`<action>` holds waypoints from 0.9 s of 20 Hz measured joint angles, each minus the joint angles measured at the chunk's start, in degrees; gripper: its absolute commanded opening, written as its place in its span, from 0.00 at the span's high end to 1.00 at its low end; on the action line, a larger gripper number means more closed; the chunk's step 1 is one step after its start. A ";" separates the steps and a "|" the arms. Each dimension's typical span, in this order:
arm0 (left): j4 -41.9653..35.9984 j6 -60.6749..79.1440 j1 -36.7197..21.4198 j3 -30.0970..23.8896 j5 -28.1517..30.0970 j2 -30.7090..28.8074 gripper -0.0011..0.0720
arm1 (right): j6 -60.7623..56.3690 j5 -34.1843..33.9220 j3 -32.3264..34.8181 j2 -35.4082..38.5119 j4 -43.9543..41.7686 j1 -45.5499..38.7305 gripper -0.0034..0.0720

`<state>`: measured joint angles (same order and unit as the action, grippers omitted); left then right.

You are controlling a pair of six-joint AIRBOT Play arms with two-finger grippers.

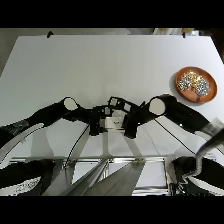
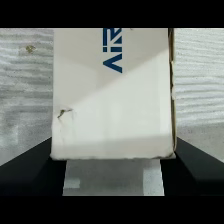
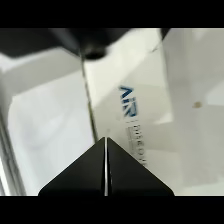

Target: Fold the box and place the chain.

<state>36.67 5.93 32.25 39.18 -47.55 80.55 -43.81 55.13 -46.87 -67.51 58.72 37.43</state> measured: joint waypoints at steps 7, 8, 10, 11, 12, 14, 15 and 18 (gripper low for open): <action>0.20 0.13 0.00 0.00 0.09 0.00 0.84 | -18.38 4.79 -0.04 8.57 12.55 -10.56 0.93; 0.20 0.15 0.00 0.00 0.09 0.00 0.84 | -22.36 7.10 0.02 8.85 16.28 -13.35 0.93; 0.20 0.17 0.00 0.00 0.09 0.00 0.84 | -28.44 11.34 0.28 8.70 22.21 -19.47 0.93; 0.20 0.22 0.00 0.00 0.11 0.00 0.84 | -30.58 13.03 0.39 8.20 24.30 -22.58 0.93; 0.22 0.31 0.00 0.00 0.13 0.00 0.84 | -32.54 14.78 0.50 7.52 26.08 -25.92 0.93; 0.20 0.28 0.00 0.00 0.13 0.00 0.84 | -35.80 17.11 0.59 6.25 28.04 -31.76 0.93; 0.20 0.28 0.00 0.00 0.13 0.00 0.84 | -37.18 18.10 0.63 5.95 28.50 -34.07 0.93; 0.20 0.26 0.00 0.00 0.13 0.00 0.84 | -39.74 19.61 0.68 5.49 29.59 -39.17 0.93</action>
<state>36.86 6.20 32.25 39.18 -47.42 80.55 -83.55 74.74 -46.19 -62.02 88.31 -1.74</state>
